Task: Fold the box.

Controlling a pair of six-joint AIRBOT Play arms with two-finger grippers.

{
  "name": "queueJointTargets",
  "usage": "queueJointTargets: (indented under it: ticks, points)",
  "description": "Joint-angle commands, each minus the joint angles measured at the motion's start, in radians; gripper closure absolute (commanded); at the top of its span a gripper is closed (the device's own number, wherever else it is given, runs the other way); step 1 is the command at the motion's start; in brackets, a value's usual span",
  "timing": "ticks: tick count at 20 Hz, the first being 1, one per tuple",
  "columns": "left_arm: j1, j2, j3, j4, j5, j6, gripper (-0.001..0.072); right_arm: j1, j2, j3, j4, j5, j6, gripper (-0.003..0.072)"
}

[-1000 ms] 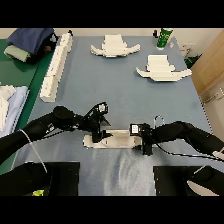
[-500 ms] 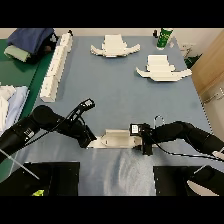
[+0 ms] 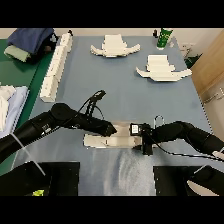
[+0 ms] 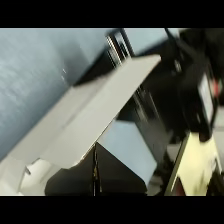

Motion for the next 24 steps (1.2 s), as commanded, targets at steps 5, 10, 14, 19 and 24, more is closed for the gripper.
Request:
queueJointTargets:
  ticks: [5, 10, 14, 19, 24]
  points:
    - [0.092, -0.197, 0.026, -0.014, 0.111, -0.147, 0.0695, 0.0, 0.001, 0.0, 0.0, 0.0, -0.003, 0.018]
    - [0.098, -0.27, 0.025, -0.015, 0.049, -0.177, 0.0696, 0.0, 0.001, 0.0, 0.0, 0.001, -0.003, 0.018]
    - [0.098, -0.294, 0.025, -0.015, 0.045, -0.181, 0.0696, 0.0, 0.001, 0.0, 0.0, 0.0, -0.003, 0.018]
    - [0.1, -0.276, 0.052, -0.013, 0.041, -0.134, 0.0696, 0.0, 0.001, 0.0, 0.0, 0.0, -0.003, 0.018]
    - [0.198, -0.126, 0.125, 0.067, -0.075, -0.091, 0.0695, 0.0, 0.001, 0.0, 0.0, 0.0, -0.003, 0.018]
